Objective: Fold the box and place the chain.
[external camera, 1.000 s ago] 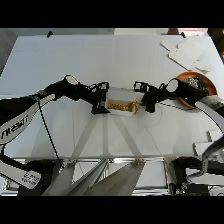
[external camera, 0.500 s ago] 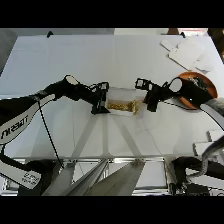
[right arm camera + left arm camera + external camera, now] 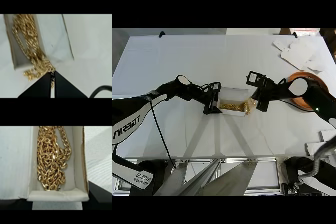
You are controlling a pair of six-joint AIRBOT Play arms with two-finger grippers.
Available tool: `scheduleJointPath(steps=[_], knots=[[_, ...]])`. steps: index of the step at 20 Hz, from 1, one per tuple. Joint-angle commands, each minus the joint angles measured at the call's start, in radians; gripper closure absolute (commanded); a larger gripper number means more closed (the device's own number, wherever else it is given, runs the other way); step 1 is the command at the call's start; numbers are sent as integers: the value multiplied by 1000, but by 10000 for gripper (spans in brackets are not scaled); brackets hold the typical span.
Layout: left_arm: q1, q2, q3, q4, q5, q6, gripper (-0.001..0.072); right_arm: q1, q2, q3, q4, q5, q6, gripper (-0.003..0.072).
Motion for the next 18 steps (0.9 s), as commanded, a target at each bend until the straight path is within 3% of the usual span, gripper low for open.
scheduleJointPath(steps=[1,5,11,12,14,18], knots=[[0,0,0,0,0,0,500,121,24,1,81,-121,30,675],[0,0,0,0,0,0,500,237,18,1,108,-342,38,677],[0,0,0,0,0,0,500,251,-49,1,25,-321,187,669],[0,0,0,0,0,0,500,251,-54,1,-2,-311,194,604],[0,0,0,0,0,0,500,246,-52,1,-43,-295,193,365],[0,0,0,0,0,0,500,198,40,-16,-42,-284,193,348]])
